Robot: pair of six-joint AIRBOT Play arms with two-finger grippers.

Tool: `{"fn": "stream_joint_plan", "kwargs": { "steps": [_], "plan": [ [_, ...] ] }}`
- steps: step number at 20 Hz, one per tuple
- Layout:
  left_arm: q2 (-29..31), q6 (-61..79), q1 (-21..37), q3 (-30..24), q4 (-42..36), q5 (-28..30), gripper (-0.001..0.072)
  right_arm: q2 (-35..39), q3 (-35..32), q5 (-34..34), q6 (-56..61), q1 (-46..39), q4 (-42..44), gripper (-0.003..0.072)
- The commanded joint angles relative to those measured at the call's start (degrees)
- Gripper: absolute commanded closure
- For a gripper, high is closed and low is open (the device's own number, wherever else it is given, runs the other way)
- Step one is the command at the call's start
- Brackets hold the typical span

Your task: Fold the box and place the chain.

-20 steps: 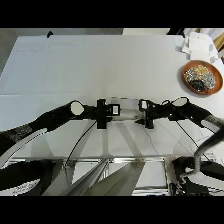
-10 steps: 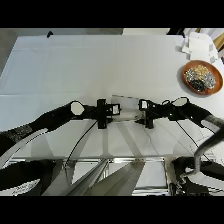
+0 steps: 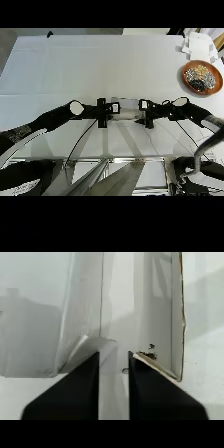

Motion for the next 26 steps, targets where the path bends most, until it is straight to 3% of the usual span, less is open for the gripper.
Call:
{"fn": "stream_joint_plan", "kwargs": {
  "steps": [1, 5, 7, 14, 22, 26],
  "plan": [
    [1.8, -1.3, 1.0, 0.0, 3.0, -2.4, 0.0578, 0.0, 0.0, 0.0, 0.0, 0.0, 0.0, 0.0294],
    [5.8, -18.9, 3.6, 0.0, 12.3, -7.6, 0.0582, 0.0, 0.0, 0.0, 0.0, 0.0, 0.0, 0.0294],
    [8.1, -26.0, 5.6, 0.0, 16.6, -11.9, 0.0706, 0.0, 0.0, 0.0, 0.0, 0.0, 0.0, 0.0294],
    [13.7, -40.5, 12.6, 0.0, 19.7, -21.9, 0.0707, 0.0, 0.0, 0.0, 0.0, 0.0, 0.0, 0.0294],
    [12.7, -59.4, 18.5, -1.5, 20.2, -24.3, 0.0707, 0.0, 0.0, 0.0, 0.0, 0.0, 0.0, 0.0294],
    [6.8, -63.8, 18.3, -1.8, 15.5, -23.6, 0.0707, 0.0, 0.0, 0.0, 0.0, 0.0, 0.0, 0.0294]
  ]
}}
